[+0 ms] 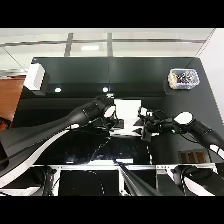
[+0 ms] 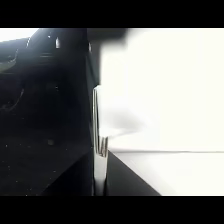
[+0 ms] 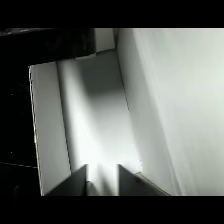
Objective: Fold the box and place the chain.
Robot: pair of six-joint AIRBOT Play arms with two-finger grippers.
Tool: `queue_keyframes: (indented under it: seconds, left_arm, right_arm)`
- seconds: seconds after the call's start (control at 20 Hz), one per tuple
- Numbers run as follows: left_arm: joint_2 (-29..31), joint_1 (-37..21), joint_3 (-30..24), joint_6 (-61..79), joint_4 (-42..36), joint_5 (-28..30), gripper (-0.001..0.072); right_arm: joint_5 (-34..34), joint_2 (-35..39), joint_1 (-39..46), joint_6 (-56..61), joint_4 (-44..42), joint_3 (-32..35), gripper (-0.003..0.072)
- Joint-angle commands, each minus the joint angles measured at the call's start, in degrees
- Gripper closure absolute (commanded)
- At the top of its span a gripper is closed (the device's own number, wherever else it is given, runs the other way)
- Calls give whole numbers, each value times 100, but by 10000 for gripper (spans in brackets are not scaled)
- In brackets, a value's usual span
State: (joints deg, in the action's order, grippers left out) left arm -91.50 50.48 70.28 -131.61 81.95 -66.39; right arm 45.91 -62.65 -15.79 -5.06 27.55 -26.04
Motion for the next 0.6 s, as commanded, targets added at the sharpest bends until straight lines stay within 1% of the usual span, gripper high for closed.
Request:
queue_keyframes:
  seconds: [0.0,0.05,0.1,0.15,0.2,0.3,0.45,0.5,0.55]
  left_arm:
    - [0,-4,0,2,4,9,682]
    - [0,-4,0,2,4,9,682]
    - [0,-4,0,2,4,9,682]
    - [0,-4,0,2,2,9,682]
    - [0,-4,0,2,4,9,682]
    - [0,-4,0,0,4,26,682]
    - [0,-4,0,2,4,17,682]
    - [0,-4,0,2,4,11,682]
    - [0,-4,0,2,4,11,682]
  right_arm:
    - [-17,-11,-2,345,184,4,339]
    - [4,-11,-2,407,190,4,197]
    - [72,-11,0,481,264,4,447]
    - [170,-11,4,511,317,2,662]
    - [267,2,17,688,315,-4,676]
    - [570,162,129,1781,562,-197,677]
    - [1397,619,710,4072,1508,-953,677]
    - [1606,776,1014,4697,1818,-1189,677]
    - [1661,940,1394,5355,2249,-1364,677]
